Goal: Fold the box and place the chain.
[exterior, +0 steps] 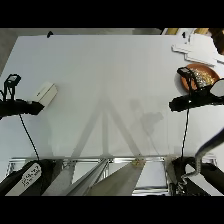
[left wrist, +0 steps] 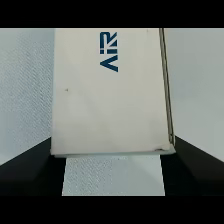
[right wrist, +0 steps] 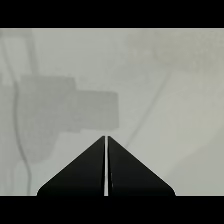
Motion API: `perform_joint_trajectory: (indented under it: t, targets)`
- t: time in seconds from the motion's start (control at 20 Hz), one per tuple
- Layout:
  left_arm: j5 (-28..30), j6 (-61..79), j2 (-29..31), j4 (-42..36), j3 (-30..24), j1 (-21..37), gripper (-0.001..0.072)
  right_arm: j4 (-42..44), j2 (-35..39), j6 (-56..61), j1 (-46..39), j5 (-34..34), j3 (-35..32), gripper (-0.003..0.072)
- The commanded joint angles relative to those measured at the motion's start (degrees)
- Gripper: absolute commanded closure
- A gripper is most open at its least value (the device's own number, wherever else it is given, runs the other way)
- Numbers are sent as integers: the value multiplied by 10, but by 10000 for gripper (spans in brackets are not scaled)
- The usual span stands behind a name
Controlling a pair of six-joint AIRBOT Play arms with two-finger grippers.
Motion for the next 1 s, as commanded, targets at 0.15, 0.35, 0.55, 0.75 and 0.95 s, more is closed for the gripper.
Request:
perform_joint_trajectory:
  t: [0.15, 0.35, 0.55, 0.75, 0.95]
  targets:
    - [-13, -114, -22, 63, 0, 4, 12, 0, 0, 0, 0, 0, 1, 668]
    - [-24, -114, 20, 54, 0, 2, 14, 0, 0, 0, 0, 0, 1, 668]
    - [-24, -114, 91, 35, 0, 2, 14, 0, 0, 0, 0, 0, 1, 668]
    - [-21, -114, 145, 28, 0, 2, 14, 0, 0, 0, 0, 0, 1, 668]
    - [-14, -114, 156, 18, 0, 2, 14, 0, 0, 0, 0, 0, 1, 668]
